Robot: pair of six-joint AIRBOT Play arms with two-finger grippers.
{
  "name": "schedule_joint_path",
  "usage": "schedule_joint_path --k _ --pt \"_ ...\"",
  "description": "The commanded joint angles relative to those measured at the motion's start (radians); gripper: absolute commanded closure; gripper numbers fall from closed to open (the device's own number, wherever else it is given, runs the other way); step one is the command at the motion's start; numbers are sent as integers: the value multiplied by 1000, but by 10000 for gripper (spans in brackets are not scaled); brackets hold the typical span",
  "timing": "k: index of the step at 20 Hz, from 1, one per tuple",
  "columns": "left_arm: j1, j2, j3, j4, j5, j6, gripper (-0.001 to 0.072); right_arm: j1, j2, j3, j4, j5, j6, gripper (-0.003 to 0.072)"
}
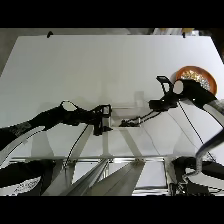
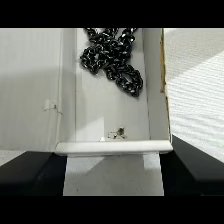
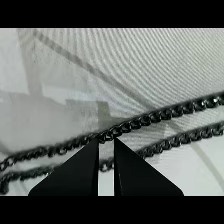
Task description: Fold the box and place the chain.
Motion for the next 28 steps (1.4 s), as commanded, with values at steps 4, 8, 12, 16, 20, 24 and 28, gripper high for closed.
schedule_joint_path --k 4,8,12,16,20,24,28 --pt "0 0 0 0 0 0 399 5 212 0 2 94 -46 676" --pt "0 0 0 0 0 0 399 65 396 0 57 165 -55 676" --pt "0 0 0 0 0 0 399 172 519 0 226 146 -55 675" --pt "0 0 0 0 0 0 399 310 530 0 310 47 -56 676" --pt "0 0 0 0 0 0 399 446 509 0 314 -47 -42 675" --pt "0 0 0 0 0 0 399 512 442 0 314 -63 -25 675" --pt "0 0 0 0 0 0 399 517 360 0 314 -74 -25 599"
